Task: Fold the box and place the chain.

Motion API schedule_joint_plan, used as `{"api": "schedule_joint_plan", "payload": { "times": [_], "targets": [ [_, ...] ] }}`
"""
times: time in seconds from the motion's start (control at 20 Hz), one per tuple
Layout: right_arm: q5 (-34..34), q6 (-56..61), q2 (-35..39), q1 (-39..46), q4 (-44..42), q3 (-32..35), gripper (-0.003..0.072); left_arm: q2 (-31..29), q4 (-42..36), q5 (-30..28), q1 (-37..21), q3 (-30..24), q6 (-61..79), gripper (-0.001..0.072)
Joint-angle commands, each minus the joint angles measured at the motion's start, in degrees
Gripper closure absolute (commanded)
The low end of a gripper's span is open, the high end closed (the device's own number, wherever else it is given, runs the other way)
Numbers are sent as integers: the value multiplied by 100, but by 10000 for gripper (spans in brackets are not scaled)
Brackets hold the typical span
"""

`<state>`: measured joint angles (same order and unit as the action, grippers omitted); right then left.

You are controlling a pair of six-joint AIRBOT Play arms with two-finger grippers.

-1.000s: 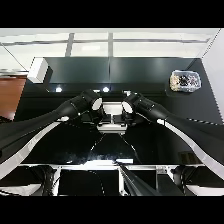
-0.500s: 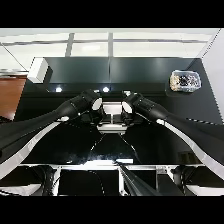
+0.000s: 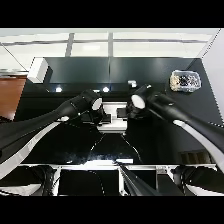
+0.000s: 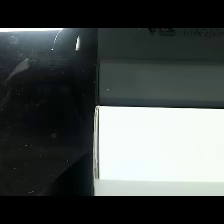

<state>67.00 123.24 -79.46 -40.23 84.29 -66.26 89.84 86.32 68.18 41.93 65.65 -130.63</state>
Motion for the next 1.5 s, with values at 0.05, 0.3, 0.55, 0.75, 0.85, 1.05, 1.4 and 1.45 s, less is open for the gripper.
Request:
{"api": "schedule_joint_plan", "payload": {
  "times": [0.05, 0.3, 0.55, 0.75, 0.85, 1.05, 1.4, 1.45],
  "targets": [
    [424, -968, 1423, 433, 105, -2, 294, 0, 2, -4, -2, -2, -2, 682],
    [658, -1016, 2138, 1381, 3104, 52, 307, 0, 4, -2, -2, -2, -2, 682],
    [-2135, -769, 1705, 3344, 3370, 837, 188, 0, 15, -13, -2, -2, 0, 682],
    [-2822, -1023, 267, 4542, 1971, 398, -34, 0, 13, 0, -2, -2, 0, 682],
    [-2557, -1650, -529, 4817, 1316, -321, -34, 2, 13, -4, -2, -2, -2, 682],
    [-1961, -2050, -1735, 5090, 872, -1504, -34, 17, 9, -4, -2, -2, -2, 682],
    [-2299, -2085, -2435, 5130, 868, -2015, 83, 24, 2, -4, -2, -2, -2, 682],
    [-2371, -2085, -2455, 5130, 868, -2015, 83, 24, 0, -4, -2, -2, -2, 682]
  ]
}}
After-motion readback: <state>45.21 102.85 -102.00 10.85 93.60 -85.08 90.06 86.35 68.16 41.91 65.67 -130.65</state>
